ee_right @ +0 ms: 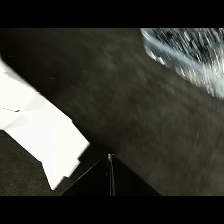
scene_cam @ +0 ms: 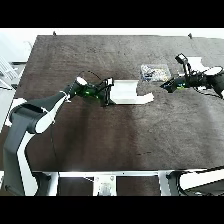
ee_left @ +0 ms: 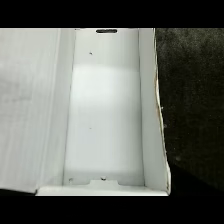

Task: Fold the box and place the chain.

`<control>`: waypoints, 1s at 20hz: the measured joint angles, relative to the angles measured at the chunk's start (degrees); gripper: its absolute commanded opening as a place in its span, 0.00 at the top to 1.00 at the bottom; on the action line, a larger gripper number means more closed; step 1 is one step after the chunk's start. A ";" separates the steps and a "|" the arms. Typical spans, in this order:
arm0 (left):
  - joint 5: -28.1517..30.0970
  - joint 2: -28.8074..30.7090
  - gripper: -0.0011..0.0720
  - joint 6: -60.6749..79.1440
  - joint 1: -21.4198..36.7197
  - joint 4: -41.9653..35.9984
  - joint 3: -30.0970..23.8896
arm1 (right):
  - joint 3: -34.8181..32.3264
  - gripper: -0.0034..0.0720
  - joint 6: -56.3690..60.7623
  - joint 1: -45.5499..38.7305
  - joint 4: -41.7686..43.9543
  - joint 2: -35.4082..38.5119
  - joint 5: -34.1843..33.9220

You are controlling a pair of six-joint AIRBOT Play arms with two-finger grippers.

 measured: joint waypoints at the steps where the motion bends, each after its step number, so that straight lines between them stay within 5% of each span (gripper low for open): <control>1: -0.02 0.00 0.42 0.02 0.00 0.00 0.00 | 0.00 0.94 2.25 -0.17 -0.52 -1.09 -0.28; 8: 0.00 0.00 0.42 0.00 0.00 0.02 0.00 | 0.00 0.94 12.55 2.51 -2.08 -7.82 0.39; 20: 0.00 0.00 0.42 0.00 0.00 0.02 0.00 | 2.80 0.94 17.57 9.33 -0.76 -9.31 4.48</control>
